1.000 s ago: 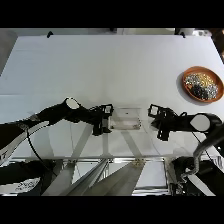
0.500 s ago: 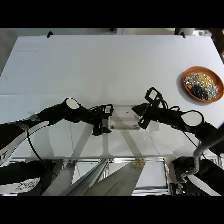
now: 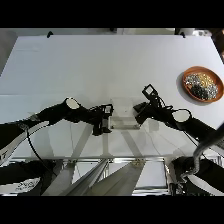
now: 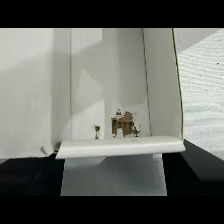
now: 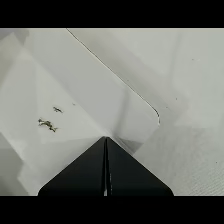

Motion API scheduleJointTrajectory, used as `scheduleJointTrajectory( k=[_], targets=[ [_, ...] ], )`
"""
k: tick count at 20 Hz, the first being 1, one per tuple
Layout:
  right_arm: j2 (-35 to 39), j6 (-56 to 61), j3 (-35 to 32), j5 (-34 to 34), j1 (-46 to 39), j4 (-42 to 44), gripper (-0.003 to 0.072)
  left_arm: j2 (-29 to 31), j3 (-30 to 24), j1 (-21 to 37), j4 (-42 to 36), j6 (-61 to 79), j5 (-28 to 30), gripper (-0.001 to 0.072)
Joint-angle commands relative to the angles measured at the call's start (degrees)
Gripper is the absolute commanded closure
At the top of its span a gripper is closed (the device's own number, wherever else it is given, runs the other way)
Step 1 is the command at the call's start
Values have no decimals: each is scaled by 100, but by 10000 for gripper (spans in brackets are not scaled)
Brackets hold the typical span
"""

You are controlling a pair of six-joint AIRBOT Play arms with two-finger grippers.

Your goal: Fold the box and place the chain.

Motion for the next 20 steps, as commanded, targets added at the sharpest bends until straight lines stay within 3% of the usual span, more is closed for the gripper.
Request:
scheduleJointTrajectory(
  k=[1,5,9,11,15,17,20],
  targets=[
    [177,57,11,254,7,-138,674,4,-4,-4,2,2,0,319],
    [1121,817,118,1152,7,-1329,674,4,-4,-2,0,2,0,319],
    [1746,1228,136,3038,-170,-3788,674,4,-4,-4,0,2,0,319],
    [1753,1198,133,3582,-334,-4889,671,4,-4,-4,2,2,0,319],
    [1740,1167,129,3097,-356,-5123,670,4,-4,-4,2,2,0,319],
    [1683,494,120,2986,-356,-5222,665,4,-2,-4,0,2,-2,319],
    [1394,-734,109,2876,-350,-4476,497,4,-2,-4,0,2,0,319]
  ],
)
